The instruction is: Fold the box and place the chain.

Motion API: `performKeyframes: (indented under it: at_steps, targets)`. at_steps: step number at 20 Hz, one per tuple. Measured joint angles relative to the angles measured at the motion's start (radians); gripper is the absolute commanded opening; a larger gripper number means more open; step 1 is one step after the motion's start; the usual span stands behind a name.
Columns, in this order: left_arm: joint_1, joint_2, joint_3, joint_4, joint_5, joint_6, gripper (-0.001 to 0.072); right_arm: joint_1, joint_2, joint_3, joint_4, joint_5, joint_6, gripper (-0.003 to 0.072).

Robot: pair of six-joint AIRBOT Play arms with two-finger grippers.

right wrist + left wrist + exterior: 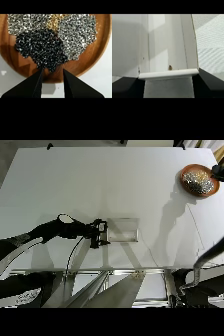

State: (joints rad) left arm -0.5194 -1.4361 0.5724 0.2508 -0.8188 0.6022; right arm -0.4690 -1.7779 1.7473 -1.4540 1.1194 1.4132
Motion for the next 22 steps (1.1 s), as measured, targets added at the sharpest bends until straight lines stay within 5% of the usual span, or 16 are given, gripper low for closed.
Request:
performKeyframes:
  at_steps: [6,18,22]
  targets:
    - [0.0,0.0,0.0,0.0,0.0,0.0,0.0212,-0.005,-0.153,0.056,-0.011,0.035,0.0,0.0217]
    - [0.0,0.0,0.0,0.0,-0.001,0.0,0.0212,-0.006,-0.221,0.065,-0.011,0.042,-0.001,0.0216]
    - [0.0,0.0,0.0,0.0,0.0,0.0,0.0212,-0.006,-0.225,0.065,-0.009,0.022,-0.001,0.0073]
